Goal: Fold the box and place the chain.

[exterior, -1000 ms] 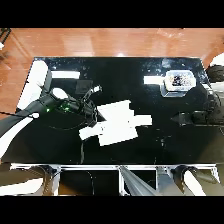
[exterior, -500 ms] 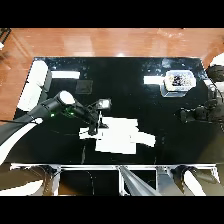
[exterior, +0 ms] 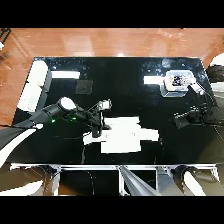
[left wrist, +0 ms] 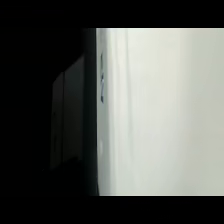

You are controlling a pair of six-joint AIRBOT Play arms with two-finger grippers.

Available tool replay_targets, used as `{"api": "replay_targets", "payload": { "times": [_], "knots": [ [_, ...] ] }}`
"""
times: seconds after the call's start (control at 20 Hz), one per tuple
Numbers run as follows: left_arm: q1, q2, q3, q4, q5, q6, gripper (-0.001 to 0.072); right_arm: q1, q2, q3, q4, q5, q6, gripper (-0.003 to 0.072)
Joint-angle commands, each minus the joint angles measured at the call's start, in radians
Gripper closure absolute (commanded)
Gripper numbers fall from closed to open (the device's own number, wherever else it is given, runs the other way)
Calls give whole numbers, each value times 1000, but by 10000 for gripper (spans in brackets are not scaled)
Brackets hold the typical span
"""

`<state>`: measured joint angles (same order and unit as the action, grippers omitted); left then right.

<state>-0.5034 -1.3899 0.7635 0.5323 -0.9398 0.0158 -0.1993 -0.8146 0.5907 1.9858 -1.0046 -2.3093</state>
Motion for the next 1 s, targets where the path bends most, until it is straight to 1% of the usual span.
{"api": "replay_targets", "payload": {
  "times": [0.0, 0.25, 0.45, 0.55, 0.7, 0.85, 0.95],
  "knots": [
    [-10, 0, -29, -17, 77, 11, 696, 19, 0, -2, -2, -7, -7, 2],
    [-11, 0, -30, -11, 127, 23, 695, 21, 0, -23, 5, -10, -7, 2],
    [-11, 0, -30, 39, 124, 19, 695, 21, 0, -43, 23, -6, -3, 2],
    [-11, 0, -30, 39, 128, 18, 695, 28, 0, -43, 49, -9, -9, 2],
    [-11, 0, -30, 40, 126, 19, 694, 87, 0, -44, 59, -16, -29, 3],
    [-11, 0, -29, 40, 128, 19, 694, 177, 0, -75, 58, -5, -56, 2],
    [-13, 0, -30, 81, 129, 23, 694, 237, 0, -105, 55, -7, -106, 2]
  ]
}}
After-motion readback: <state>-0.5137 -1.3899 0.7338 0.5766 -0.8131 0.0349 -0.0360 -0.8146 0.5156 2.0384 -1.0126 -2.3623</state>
